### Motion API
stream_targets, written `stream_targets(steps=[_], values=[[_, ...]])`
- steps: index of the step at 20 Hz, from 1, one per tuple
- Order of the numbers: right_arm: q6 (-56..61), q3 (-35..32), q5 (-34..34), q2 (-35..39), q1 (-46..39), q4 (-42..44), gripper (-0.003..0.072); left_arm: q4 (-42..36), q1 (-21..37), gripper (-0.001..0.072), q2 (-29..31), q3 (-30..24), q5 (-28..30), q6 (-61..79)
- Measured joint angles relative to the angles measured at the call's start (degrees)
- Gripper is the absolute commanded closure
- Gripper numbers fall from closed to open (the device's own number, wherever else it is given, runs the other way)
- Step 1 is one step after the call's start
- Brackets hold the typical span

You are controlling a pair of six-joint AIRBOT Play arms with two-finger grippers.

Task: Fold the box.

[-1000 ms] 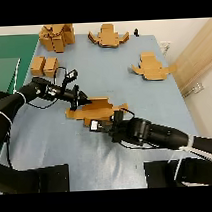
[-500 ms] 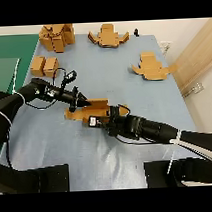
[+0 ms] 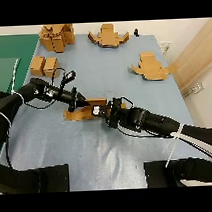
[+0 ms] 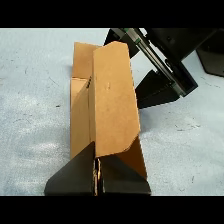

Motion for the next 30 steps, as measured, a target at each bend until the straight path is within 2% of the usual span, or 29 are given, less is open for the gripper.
stream_targets(steps=[12, 16, 17, 19, 21, 26, 30], values=[[-1.5, 0.7, -0.2, 0.0, -0.4, -1.5, 0.0088, 0.2, 0.0, 0.0694, 0.0, 0.0, 0.4, 0.0], [-1.7, 0.9, -0.3, -0.1, -0.7, -0.6, 0.0097, 0.2, 0.0, 0.0693, 0.0, 0.0, 0.4, -0.1], [-1.9, 0.9, -0.4, -0.1, -1.0, 0.5, 0.0119, 0.2, 0.0, 0.0694, 0.0, 0.0, 0.4, -0.2], [-4.8, 1.4, -0.6, -0.3, -2.3, 3.8, 0.0162, 0.2, 0.0, 0.0693, 0.0, 0.0, 0.4, -0.4], [-11.0, 2.8, -1.9, -0.9, -3.9, 10.0, 0.0162, 0.2, 0.0, 0.0693, 0.0, 0.0, 0.4, -0.4], [-36.4, 8.9, -10.5, -4.4, -8.0, 31.6, 0.0123, 0.3, 0.0, 0.0693, 0.0, 0.0, 0.3, -0.5], [-47.8, 12.3, -13.4, -7.5, -10.0, 39.3, 0.0123, 0.3, 0.0, 0.0693, 0.0, 0.0, 0.3, -1.1]])
